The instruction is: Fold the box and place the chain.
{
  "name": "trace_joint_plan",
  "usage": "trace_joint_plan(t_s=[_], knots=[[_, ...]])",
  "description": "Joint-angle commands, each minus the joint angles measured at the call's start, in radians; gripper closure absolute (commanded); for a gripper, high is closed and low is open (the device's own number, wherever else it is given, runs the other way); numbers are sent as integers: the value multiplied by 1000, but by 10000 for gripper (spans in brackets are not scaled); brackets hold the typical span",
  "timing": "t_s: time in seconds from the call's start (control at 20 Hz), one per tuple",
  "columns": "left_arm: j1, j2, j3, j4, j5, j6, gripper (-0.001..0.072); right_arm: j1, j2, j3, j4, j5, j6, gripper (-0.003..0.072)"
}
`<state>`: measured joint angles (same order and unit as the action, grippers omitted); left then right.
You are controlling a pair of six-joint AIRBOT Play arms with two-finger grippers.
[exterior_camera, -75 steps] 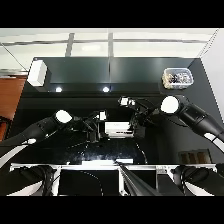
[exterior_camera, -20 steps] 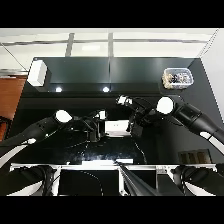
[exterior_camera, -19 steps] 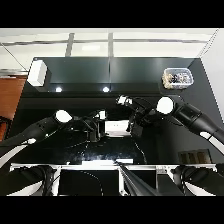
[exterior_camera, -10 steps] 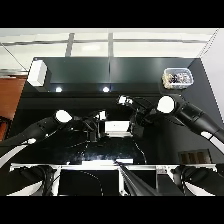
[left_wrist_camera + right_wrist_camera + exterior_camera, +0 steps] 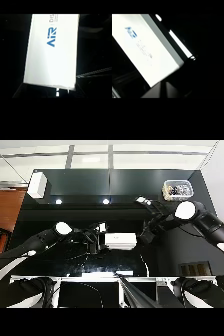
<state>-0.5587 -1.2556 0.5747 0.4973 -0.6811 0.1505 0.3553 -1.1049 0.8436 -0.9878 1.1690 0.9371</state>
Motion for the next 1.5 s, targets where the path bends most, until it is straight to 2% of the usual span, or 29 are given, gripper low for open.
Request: trace_joint_plan(t_s=[0.0,0.25,0.4,0.6,1.2,1.45], knots=[[0,0,0,0,0,-1,414,-105,9,-42,116,35,60,667],[0,0,0,1,1,0,413,-87,-2,-98,497,-87,50,668],[0,0,0,15,0,0,412,-13,-54,-143,589,-100,50,668],[0,0,0,22,0,0,413,46,-115,-146,752,-127,16,668],[0,0,0,22,0,-1,412,85,-222,-150,744,-183,14,667],[0,0,0,22,0,-1,413,122,-243,-151,650,-213,60,667]])
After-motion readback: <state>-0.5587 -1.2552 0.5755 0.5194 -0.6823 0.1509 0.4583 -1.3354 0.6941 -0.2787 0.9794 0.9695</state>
